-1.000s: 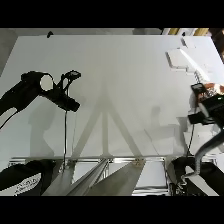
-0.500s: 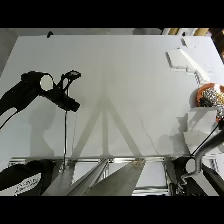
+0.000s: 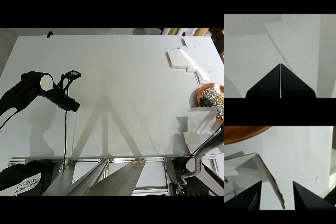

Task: Fold the box and place the chain.

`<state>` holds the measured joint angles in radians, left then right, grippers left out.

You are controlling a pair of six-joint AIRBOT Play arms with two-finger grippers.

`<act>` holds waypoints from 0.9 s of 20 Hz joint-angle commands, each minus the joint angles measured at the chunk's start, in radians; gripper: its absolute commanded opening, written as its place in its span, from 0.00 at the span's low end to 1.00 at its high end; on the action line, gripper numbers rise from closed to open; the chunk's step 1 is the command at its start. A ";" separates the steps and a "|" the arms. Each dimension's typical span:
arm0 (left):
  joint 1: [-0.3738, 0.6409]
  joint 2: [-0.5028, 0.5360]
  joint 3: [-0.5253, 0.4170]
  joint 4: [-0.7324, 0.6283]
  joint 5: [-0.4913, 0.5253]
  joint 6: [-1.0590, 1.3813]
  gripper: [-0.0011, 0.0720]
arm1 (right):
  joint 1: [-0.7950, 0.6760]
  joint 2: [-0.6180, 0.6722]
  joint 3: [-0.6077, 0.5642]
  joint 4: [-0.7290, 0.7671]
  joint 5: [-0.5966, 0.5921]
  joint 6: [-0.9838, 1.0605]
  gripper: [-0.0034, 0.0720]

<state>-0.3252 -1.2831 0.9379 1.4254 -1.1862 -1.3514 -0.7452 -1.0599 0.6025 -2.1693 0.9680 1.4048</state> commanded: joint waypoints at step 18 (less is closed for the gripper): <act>0.000 0.000 0.000 0.000 0.001 0.000 0.03 | 0.781 0.327 -0.072 0.746 0.213 -0.048 0.06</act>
